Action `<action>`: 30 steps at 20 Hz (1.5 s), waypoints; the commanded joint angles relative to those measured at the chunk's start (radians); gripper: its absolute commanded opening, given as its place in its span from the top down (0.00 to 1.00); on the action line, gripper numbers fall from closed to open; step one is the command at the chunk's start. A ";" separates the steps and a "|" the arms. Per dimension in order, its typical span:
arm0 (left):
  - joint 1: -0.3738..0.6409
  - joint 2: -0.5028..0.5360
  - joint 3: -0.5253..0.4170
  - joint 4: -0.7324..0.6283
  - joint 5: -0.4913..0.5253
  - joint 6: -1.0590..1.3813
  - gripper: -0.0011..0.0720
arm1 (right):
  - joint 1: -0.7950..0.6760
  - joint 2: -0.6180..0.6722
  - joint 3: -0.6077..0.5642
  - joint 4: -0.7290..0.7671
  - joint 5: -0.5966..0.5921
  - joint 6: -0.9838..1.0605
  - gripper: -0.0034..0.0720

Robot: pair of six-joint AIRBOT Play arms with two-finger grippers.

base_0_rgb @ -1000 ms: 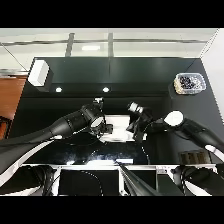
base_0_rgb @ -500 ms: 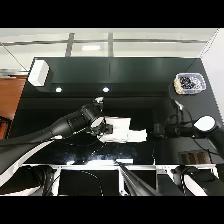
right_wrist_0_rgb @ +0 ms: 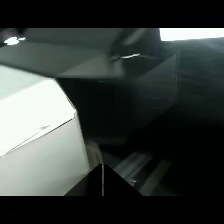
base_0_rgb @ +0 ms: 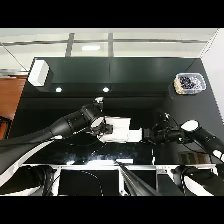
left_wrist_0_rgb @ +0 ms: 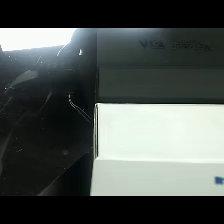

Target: Fold the box and place the chain.

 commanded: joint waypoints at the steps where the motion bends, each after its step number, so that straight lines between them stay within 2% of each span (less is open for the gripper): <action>1: 0.001 -0.001 0.001 0.000 0.000 0.000 0.95 | 0.008 -0.020 0.010 0.108 0.039 -0.121 0.94; 3: 0.001 -0.001 0.001 0.000 0.000 0.000 0.95 | 0.007 -0.020 0.037 0.105 0.071 -0.133 0.94; 4: 0.001 -0.001 0.001 0.000 0.000 0.000 0.95 | 0.007 -0.020 0.053 0.104 0.084 -0.134 0.89; 5: 0.001 -0.001 0.001 0.000 0.000 0.000 0.95 | 0.007 -0.020 0.071 0.100 0.087 -0.133 0.58; 6: 0.001 -0.001 0.001 0.000 0.000 0.000 0.95 | 0.007 -0.020 0.086 0.094 0.082 -0.133 0.36; 9: 0.001 -0.001 0.001 0.000 0.000 0.000 0.95 | 0.008 -0.020 0.115 0.102 0.071 -0.130 0.34; 10: 0.001 -0.001 0.001 0.000 0.000 0.000 0.95 | 0.010 -0.020 0.115 0.101 0.073 -0.130 0.22; 11: 0.001 -0.001 0.001 0.000 0.000 0.000 0.95 | 0.012 -0.020 0.115 0.100 0.075 -0.130 0.18; 15: 0.001 -0.001 0.001 0.000 0.000 0.000 0.95 | 0.065 -0.020 0.116 0.101 0.047 -0.106 0.18; 19: 0.001 -0.001 0.001 0.000 -0.001 0.000 0.95 | 0.161 -0.020 0.151 0.083 -0.055 -0.036 0.21; 22: 0.001 -0.001 0.001 0.000 -0.003 0.000 0.95 | 0.242 -0.021 0.203 -0.039 -0.114 0.089 0.21; 29: 0.001 -0.001 0.001 0.000 -0.002 0.000 0.95 | 0.358 -0.023 0.300 -0.325 -0.143 0.410 0.21; 30: 0.001 -0.001 0.001 0.000 -0.002 0.000 0.95 | 0.375 -0.026 0.313 -0.360 -0.143 0.448 0.32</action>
